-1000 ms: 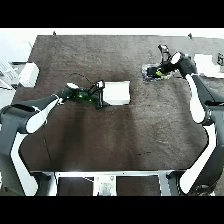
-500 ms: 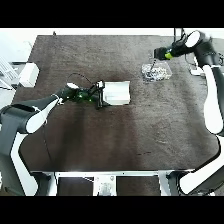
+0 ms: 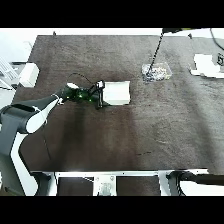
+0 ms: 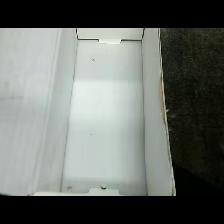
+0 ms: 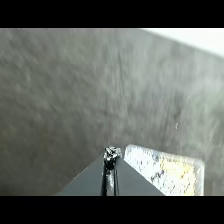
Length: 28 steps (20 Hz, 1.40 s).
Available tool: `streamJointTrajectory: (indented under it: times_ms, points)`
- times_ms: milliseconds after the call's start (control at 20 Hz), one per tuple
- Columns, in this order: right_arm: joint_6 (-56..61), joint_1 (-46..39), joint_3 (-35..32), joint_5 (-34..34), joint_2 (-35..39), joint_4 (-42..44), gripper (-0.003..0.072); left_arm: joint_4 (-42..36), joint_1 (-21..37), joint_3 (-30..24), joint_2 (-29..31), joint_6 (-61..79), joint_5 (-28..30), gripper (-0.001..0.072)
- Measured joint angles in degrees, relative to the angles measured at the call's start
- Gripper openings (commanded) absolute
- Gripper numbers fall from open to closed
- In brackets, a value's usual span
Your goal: Fold the box and place the chain.
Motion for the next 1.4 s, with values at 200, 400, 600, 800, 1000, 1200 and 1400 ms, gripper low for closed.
streamJointTrajectory:
  times_ms: [200, 400, 600, 800, 1000, 1200, 1400]
  points:
    - [0.0, 5.7, 0.0, 1.0, 5.6, -1.9, 0.0013, 0.0, 0.0, 0.0, 0.0, 0.0, 0.0, 0.036]
    - [0.0, 10.4, 0.0, 3.4, 8.0, -3.0, 0.0014, 0.0, 0.0, 0.0, 0.0, 0.0, 0.0, 0.036]
    - [0.7, 14.2, -0.7, 5.6, 8.7, -3.3, 0.0014, 0.0, 0.0, 0.0, 0.0, 0.0, 0.0, 0.036]
    - [1.9, 17.6, -4.6, 6.8, 8.9, -3.4, 0.0014, 0.0, 0.0, 0.0, 0.0, 0.0, 0.0, 0.036]
    - [4.8, 18.9, -13.1, 5.6, 8.8, -2.2, 0.0013, 0.0, 0.0, 0.0, 0.0, 0.0, 0.0, 0.036]
    - [6.1, 19.2, -23.6, -0.6, 8.4, 2.6, 0.0014, 0.0, 0.0, 0.0, 0.0, 0.0, 0.0, 0.036]
    - [6.4, 19.3, -32.6, -9.8, 6.3, 6.8, 0.0013, 0.0, 0.0, 0.0, 0.0, 0.0, 0.0, 0.036]
